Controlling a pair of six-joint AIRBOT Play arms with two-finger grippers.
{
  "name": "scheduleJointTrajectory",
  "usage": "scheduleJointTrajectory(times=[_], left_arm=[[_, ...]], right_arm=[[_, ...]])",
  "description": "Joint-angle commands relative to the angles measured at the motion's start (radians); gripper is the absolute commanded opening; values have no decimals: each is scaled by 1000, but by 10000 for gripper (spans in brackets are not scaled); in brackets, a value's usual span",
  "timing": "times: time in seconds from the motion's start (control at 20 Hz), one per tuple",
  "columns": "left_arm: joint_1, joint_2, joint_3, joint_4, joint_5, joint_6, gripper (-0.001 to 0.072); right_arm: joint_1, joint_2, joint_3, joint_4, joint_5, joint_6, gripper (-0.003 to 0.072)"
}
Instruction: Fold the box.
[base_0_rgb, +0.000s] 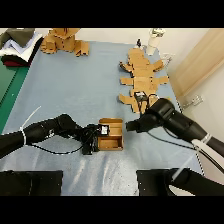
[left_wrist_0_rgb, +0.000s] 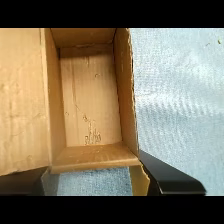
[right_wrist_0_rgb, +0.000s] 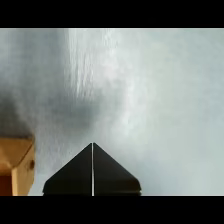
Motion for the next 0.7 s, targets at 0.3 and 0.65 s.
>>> scheduleJointTrajectory(times=[0.3,0.65], left_arm=[[0,0,1,0,-1,0,292],[0,0,1,0,-1,0,293]], right_arm=[[-396,-362,31,1177,62,-1263,4],[-247,-222,0,1126,-129,-1422,4]])
